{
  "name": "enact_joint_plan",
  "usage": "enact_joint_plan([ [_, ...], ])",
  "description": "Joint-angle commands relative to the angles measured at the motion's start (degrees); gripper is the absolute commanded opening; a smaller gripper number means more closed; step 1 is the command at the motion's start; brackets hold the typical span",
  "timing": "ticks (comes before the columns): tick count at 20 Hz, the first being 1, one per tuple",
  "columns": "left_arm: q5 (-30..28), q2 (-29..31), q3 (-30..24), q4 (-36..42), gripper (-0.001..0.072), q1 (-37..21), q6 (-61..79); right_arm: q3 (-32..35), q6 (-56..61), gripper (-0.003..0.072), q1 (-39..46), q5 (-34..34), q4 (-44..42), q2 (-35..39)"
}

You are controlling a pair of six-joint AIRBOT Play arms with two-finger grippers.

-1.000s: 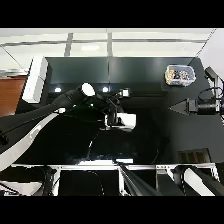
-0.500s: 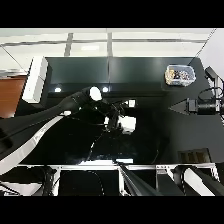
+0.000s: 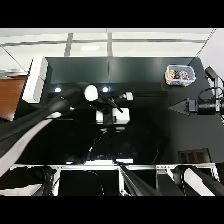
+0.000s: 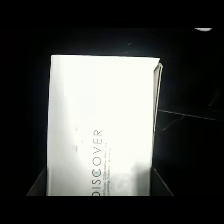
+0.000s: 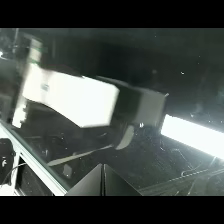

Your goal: Fold the box and place the chain.

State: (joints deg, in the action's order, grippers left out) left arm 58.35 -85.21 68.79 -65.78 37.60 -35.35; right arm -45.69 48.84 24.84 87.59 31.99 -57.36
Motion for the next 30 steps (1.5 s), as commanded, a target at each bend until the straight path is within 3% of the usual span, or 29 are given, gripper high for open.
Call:
enact_joint_plan([
  [1,5.7,7.7,-1.6,-11.9,0.0276,-8.1,-20.7,0.0,0.0,0.0013,0.0,0.0,0.0,0.0],
  [5,8.2,17.2,-14.7,-19.8,0.0278,-28.1,-34.6,0.0,0.0,0.0013,0.0,-0.1,0.0,0.0],
  [9,5.3,24.1,-26.8,-15.6,0.0279,-55.1,-36.3,0.4,0.0,0.0013,0.0,-0.8,-0.1,0.0],
  [12,0.9,25.7,-29.3,-9.4,0.0279,-69.4,-35.2,0.5,0.0,0.0013,0.0,-1.4,-0.3,0.0],
  [14,-2.3,25.2,-29.3,-6.4,0.0279,-74.6,-31.3,0.5,0.4,0.0013,0.0,-2.9,-0.3,0.0],
  [16,-5.9,24.4,-29.1,-5.9,0.0279,-75.9,-25.1,0.5,1.3,0.0013,0.0,-4.1,-0.2,0.0],
  [19,-10.4,22.5,-29.1,-3.3,0.0279,-73.4,-11.1,0.5,1.3,0.0013,0.0,-4.4,0.1,0.0],
  [24,-19.1,17.0,-26.6,0.8,0.0279,-67.9,-9.9,0.5,5.7,0.0013,0.0,-4.9,0.0,0.0],
  [30,-18.9,9.5,-20.3,0.3,0.0280,-66.3,-9.9,0.5,8.9,0.0013,0.0,-4.1,0.0,0.0],
])
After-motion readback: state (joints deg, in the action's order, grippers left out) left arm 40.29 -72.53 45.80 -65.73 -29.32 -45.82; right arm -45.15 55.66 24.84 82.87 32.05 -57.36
